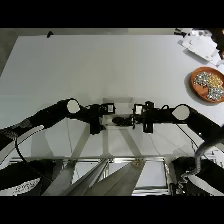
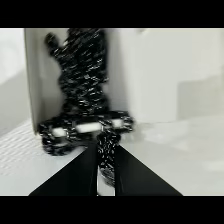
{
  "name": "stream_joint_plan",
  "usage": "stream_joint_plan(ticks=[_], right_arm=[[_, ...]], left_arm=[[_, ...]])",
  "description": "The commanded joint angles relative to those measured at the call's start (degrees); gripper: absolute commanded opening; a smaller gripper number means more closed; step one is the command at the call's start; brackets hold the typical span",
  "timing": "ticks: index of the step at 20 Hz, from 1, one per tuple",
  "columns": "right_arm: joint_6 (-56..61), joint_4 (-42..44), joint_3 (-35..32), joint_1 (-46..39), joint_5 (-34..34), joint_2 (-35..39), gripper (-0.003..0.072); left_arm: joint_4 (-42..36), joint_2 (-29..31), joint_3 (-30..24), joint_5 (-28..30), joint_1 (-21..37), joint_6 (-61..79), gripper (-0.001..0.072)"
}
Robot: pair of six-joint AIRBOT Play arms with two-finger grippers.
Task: Fold the box and place the chain.
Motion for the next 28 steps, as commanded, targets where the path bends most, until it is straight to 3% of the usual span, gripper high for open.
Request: stream_joint_plan(ticks=[1, 3, 8, 13, 28], right_arm=[[4.4, -2.1, 0.1, 0.0, -0.9, 6.8, 0.001], [5.9, 0.2, 0.1, 0.0, -0.9, 11.3, 0.001], [5.7, 15.4, 0.2, 0.0, 0.8, 18.9, 0.001], [5.7, 23.6, 0.8, 0.0, 6.0, 19.1, 0.001], [1.9, 45.2, 0.8, 0.0, 7.1, 19.1, 0.001]], left_arm=[[0.0, 0.0, 0.0, 0.0, 0.0, 0.0, 0.0412], [0.0, 0.0, 0.0, 0.0, 0.0, 0.0, 0.0412], [0.0, 0.0, 0.0, 0.0, 0.0, 0.0, 0.0412], [0.0, 0.0, 0.0, 0.0, 0.0, 0.0, 0.0412], [0.0, 0.0, 0.0, 0.0, 0.0, 0.0, 0.0412]])
